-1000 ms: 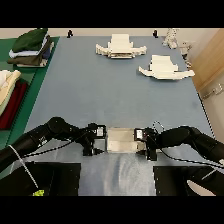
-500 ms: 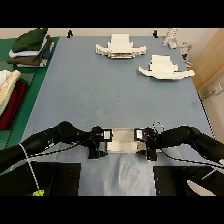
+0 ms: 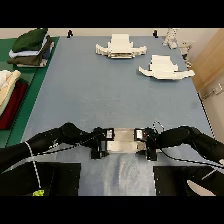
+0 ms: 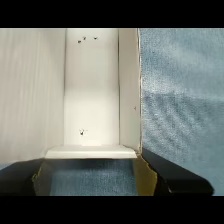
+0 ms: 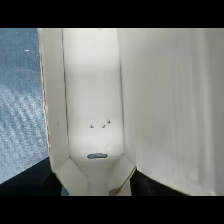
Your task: Fold the box.
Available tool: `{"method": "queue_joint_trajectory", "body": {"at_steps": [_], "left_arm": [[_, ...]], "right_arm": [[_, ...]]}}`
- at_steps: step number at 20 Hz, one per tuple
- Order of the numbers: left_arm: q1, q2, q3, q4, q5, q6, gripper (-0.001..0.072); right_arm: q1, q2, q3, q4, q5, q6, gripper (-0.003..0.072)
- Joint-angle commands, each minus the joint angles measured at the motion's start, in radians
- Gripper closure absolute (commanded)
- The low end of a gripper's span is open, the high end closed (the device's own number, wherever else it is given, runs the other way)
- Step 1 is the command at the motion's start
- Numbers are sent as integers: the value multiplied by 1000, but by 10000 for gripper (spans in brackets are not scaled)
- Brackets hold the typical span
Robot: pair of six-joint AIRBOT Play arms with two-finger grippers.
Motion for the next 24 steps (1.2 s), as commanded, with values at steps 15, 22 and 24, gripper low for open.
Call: {"method": "queue_joint_trajectory", "body": {"at_steps": [15,22,24], "left_arm": [[-25,-13,3,-43,46,63,16],[-25,-14,3,-42,30,64,300],[-25,-14,2,-42,30,63,300]], "right_arm": [[0,0,1,0,1,0,153],[0,0,1,0,1,0,153],[0,0,1,0,1,0,153]]}}
